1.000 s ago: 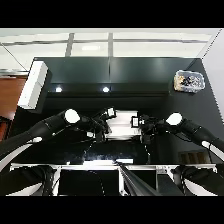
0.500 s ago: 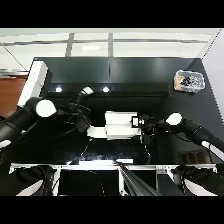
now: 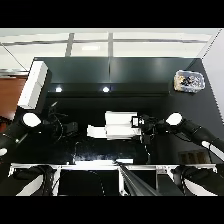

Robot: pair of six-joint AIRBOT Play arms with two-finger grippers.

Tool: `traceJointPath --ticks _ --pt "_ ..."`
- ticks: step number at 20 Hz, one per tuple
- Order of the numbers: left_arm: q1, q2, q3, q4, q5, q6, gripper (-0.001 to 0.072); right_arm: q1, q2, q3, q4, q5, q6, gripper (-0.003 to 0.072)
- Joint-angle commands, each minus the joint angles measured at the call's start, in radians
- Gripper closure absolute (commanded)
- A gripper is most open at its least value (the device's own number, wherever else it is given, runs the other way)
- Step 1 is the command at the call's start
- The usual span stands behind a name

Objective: Fold the box and place the chain.

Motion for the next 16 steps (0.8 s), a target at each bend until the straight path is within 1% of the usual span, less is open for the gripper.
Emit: traceJointPath --ticks 1,2,5,6,8,9,11,14,15,16 --pt "-0.002 -0.062 -0.064 -0.183 0.089 0.073 0.068 0.001 -0.001 0.0 0.001 0.0 0.001 0.0247" --pt "-0.014 -0.099 -0.053 -0.229 0.084 0.135 0.068 0.001 -0.001 0.0 0.001 0.001 0.001 0.0247" --pt "-0.071 -0.207 -0.014 -0.426 0.066 0.33 0.068 0.001 -0.001 0.0 0.001 0.001 0.013 0.0247" --pt "-0.087 -0.239 0.005 -0.464 0.053 0.385 0.068 0.001 -0.001 0.0 0.001 0.0 0.015 0.0247" --pt "-0.124 -0.288 0.051 -0.491 0.025 0.486 0.068 0.001 -0.001 0.0 0.001 0.0 0.015 0.0247" --pt "-0.142 -0.299 0.074 -0.488 0.018 0.497 0.068 0.001 -0.001 0.0 0.0 0.0 0.015 0.0247" --pt "-0.153 -0.301 0.107 -0.488 0.001 0.513 0.068 0.001 -0.001 0.0 0.0 0.0 0.015 0.0247" --pt "-0.147 -0.301 0.148 -0.485 -0.061 0.599 0.0675 0.001 -0.001 0.0 0.0 0.0 0.015 0.0247" --pt "-0.14 -0.301 0.158 -0.485 -0.073 0.599 0.056 0.001 -0.001 0.0 0.0 0.0 0.015 0.0247" --pt "-0.134 -0.301 0.168 -0.485 -0.077 0.597 0.0332 0.001 -0.001 0.0 0.0 0.0 0.015 0.0247"
